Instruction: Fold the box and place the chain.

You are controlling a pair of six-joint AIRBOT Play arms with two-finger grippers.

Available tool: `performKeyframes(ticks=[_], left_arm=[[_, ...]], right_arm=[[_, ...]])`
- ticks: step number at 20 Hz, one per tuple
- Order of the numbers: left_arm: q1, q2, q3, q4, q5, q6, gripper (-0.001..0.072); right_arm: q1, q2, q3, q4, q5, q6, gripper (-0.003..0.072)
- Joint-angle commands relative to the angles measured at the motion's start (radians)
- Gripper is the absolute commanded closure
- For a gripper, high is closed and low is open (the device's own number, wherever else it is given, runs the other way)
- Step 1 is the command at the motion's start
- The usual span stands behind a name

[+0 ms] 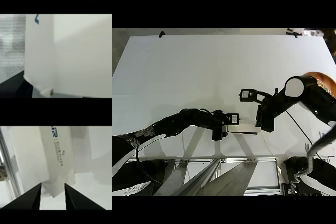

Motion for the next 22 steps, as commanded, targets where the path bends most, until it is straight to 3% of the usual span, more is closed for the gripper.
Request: performKeyframes(ticks=[1, 4, 13, 22], left_arm=[[0.000, 0.000, 0.000, 0.000, 0.000, 0.000, 0.0433], [0.001, 0.000, 0.000, 0.000, 0.000, 0.000, 0.0433], [0.001, 0.000, 0.000, 0.000, 0.000, 0.000, 0.0433], [0.001, 0.000, 0.000, 0.000, 0.000, 0.000, 0.0433]], right_arm=[[0.107, 0.007, -0.001, -0.133, -0.091, -0.014, 0.0368], [0.165, 0.007, -0.001, -0.160, -0.173, -0.011, 0.0368], [0.257, 0.007, -0.092, -0.130, -0.215, 0.064, 0.0368], [0.314, 0.043, -0.097, -0.122, -0.227, 0.145, 0.0369]])
